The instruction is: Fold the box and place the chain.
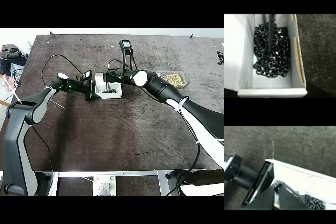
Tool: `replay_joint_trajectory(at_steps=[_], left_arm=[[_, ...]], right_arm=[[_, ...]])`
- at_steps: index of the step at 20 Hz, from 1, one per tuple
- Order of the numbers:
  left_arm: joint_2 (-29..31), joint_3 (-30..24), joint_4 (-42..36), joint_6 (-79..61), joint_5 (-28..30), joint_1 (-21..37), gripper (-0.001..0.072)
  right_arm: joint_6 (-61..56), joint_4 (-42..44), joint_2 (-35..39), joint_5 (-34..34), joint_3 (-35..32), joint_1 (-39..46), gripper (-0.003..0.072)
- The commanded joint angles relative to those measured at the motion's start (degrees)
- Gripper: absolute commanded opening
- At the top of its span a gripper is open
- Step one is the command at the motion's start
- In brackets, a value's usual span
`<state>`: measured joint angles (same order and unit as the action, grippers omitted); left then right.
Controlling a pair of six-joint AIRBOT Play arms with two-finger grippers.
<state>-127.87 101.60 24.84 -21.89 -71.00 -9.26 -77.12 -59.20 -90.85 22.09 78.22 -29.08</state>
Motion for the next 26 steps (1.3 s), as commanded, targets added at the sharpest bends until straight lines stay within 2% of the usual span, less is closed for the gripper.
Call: replay_joint_trajectory(at_steps=[1,2,5,6,8,9,12,13,15,19,21,26], left_arm=[[0.0,0.0,0.0,0.0,0.0,0.0,0.0338],[0.0,0.0,0.0,0.0,0.0,0.0,0.0338],[0.0,0.0,0.0,0.0,0.0,0.0,0.0338],[0.0,0.0,0.0,0.0,0.0,0.0,0.0338],[0.0,0.0,0.0,0.0,0.0,0.0,0.0338],[0.0,0.0,0.0,0.0,0.0,0.0,0.0338],[0.0,0.0,0.0,0.0,0.0,0.0,0.0338],[0.0,0.0,0.0,0.0,0.0,0.0,0.0338],[0.0,0.0,0.0,0.0,0.0,0.0,0.0338],[0.0,0.0,0.0,0.0,0.0,0.0,0.0338],[0.0,0.0,0.0,0.0,0.0,0.0,0.0338],[0.0,0.0,0.0,0.0,0.0,0.0,0.0338]], right_arm=[[0.0,-1.3,-1.0,0.6,0.0,0.9,0.0318],[0.0,-2.5,-1.0,0.6,0.0,1.6,0.0408],[2.5,-4.6,-1.0,1.9,0.9,5.0,0.0387],[3.6,-4.6,-1.0,3.2,2.1,6.7,0.0340],[8.5,-3.0,-1.1,5.6,5.0,9.9,0.0338],[12.7,0.0,-1.6,7.8,7.0,11.6,0.0272],[26.5,14.2,-6.6,19.0,15.8,17.5,0.0265],[29.8,18.1,-9.2,23.2,19.2,19.3,0.0225],[38.4,26.4,-15.5,31.8,26.5,22.3,0.0225],[40.1,29.0,-26.2,40.4,37.8,25.2,0.0224],[42.8,29.4,-28.9,42.8,39.5,25.1,0.0224],[47.3,29.2,-30.1,45.1,39.1,23.4,0.0225]])
